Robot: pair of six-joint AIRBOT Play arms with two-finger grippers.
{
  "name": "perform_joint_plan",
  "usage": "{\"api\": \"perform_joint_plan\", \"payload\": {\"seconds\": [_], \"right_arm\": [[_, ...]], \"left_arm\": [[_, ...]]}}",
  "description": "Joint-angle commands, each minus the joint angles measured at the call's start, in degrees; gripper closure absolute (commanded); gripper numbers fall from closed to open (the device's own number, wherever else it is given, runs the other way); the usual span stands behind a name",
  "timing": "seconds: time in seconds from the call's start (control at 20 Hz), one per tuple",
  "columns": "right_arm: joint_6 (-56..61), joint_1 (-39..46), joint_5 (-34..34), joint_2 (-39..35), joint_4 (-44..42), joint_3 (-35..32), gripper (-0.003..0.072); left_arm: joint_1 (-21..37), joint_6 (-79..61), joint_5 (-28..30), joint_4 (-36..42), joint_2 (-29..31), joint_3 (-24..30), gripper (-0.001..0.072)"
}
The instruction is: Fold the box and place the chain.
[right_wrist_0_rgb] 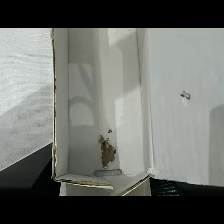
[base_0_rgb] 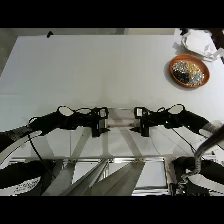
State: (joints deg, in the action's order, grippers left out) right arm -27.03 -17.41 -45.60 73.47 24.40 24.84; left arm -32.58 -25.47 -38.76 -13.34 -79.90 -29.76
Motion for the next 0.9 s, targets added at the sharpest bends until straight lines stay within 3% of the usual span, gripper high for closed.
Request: {"api": "perform_joint_plan", "payload": {"seconds": [0.0,0.25,0.35,0.65,0.85], "right_arm": [[0.0,0.0,-0.3,0.0,0.0,0.0,0.0350],[0.0,0.0,-1.8,0.0,-0.9,0.0,0.0343],[1.7,0.0,-1.9,-0.3,-1.1,0.0,-0.0010],[12.9,0.0,-1.8,-6.9,6.3,0.0,-0.0009],[24.8,0.1,-2.0,-12.3,16.7,0.0,-0.0009]], "left_arm": [[0.0,0.0,0.0,0.0,0.0,0.0,0.0698],[0.0,0.0,0.0,0.0,0.0,0.0,0.0698],[0.0,0.0,0.0,0.0,0.0,0.0,0.0698],[0.0,0.0,0.0,0.0,0.0,0.0,0.0698],[0.0,0.0,-0.1,0.0,0.0,0.0,0.0698]]}}
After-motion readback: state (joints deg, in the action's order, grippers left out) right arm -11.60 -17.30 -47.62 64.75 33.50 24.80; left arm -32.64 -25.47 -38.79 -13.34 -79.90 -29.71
